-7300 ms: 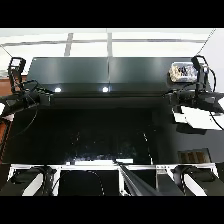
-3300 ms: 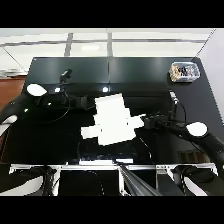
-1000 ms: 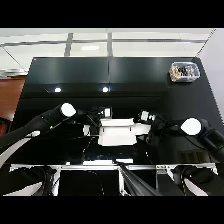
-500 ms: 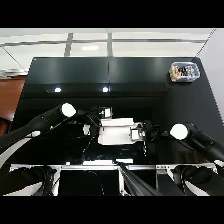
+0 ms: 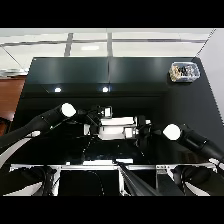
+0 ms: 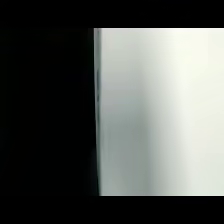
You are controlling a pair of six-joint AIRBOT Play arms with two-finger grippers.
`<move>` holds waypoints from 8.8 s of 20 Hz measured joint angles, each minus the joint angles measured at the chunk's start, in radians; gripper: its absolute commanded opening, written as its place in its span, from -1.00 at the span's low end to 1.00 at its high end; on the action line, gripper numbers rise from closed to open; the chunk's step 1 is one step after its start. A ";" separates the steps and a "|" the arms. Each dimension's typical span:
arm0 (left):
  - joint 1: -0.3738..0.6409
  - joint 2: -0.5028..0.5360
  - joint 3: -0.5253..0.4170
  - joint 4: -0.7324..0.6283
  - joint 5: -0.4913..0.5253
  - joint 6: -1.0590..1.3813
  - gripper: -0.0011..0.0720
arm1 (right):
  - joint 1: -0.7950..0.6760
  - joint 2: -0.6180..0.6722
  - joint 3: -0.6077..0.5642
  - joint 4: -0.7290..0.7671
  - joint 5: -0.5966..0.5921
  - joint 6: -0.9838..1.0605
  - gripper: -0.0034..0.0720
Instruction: Fold the box and place the chain.
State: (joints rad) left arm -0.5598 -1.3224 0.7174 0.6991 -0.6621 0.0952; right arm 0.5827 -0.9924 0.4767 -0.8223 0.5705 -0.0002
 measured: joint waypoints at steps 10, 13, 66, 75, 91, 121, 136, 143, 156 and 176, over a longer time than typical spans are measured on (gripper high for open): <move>0.000 0.000 0.000 0.001 -0.004 0.002 -0.90 | -0.162 0.001 0.059 0.098 0.064 -0.077 0.97; 0.000 0.000 0.000 0.001 -0.005 0.002 -0.90 | -0.172 -0.022 0.061 0.157 0.094 -0.133 0.97; 0.000 -0.063 0.081 0.111 -0.082 -0.129 -0.89 | -0.199 -0.254 0.052 0.273 0.127 -0.239 0.96; 0.000 -0.063 0.081 0.111 -0.082 -0.129 -0.89 | -0.192 -0.256 0.053 0.268 0.124 -0.238 0.96; 0.000 -0.063 0.081 0.111 -0.081 -0.129 -0.84 | -0.170 -0.258 0.052 0.243 0.099 -0.218 0.15; 0.019 0.185 -0.074 -0.210 -0.061 -0.843 -0.90 | -0.170 -0.259 0.052 0.234 0.105 -0.222 -0.57; 0.018 -0.053 0.057 0.040 -0.008 -0.921 -0.90 | -0.170 -0.259 0.052 0.232 0.109 -0.225 -0.57; 0.065 0.155 0.111 0.428 -0.161 -1.149 -0.90 | -0.170 -0.259 0.052 0.233 0.108 -0.223 -0.57; -0.009 0.338 -0.189 0.389 -0.071 -0.385 0.95 | -0.169 -0.259 0.052 0.234 0.106 -0.221 -0.57; -0.037 0.186 -0.187 0.016 0.076 -0.282 -0.25 | -0.169 -0.259 0.052 0.235 0.105 -0.221 -0.57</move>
State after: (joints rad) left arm -0.5968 -1.1366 0.5308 0.7147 -0.5861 -0.1864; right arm 0.4133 -1.2514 0.5285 -0.5877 0.6758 -0.2214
